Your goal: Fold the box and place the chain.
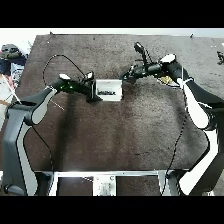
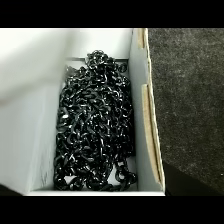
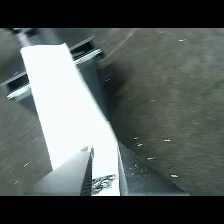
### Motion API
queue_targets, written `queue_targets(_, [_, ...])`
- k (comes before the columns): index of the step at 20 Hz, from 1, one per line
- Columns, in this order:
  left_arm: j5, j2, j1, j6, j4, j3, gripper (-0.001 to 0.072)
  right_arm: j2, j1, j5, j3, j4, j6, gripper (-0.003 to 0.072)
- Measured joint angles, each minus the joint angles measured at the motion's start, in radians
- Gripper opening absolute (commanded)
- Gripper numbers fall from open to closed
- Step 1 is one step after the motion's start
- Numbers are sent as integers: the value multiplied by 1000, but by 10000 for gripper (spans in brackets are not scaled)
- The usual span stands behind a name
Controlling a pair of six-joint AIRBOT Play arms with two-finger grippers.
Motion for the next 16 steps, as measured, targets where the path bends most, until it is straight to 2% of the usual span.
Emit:
queue_targets(7, [0, 0, 0, 0, 0, 0, 468, -1, 48, 56, 0, -34, -108, 188])
queue_targets(8, [0, 0, 0, 0, 0, 0, 468, -1, 58, 57, 0, -48, -127, 365])
queue_targets(9, [0, 0, 0, 0, 0, 0, 468, -1, 67, 56, 0, -61, -145, 342])
queue_targets(16, [0, 0, 0, 0, 0, 0, 468, -1, 101, 43, 0, -100, -205, 339])
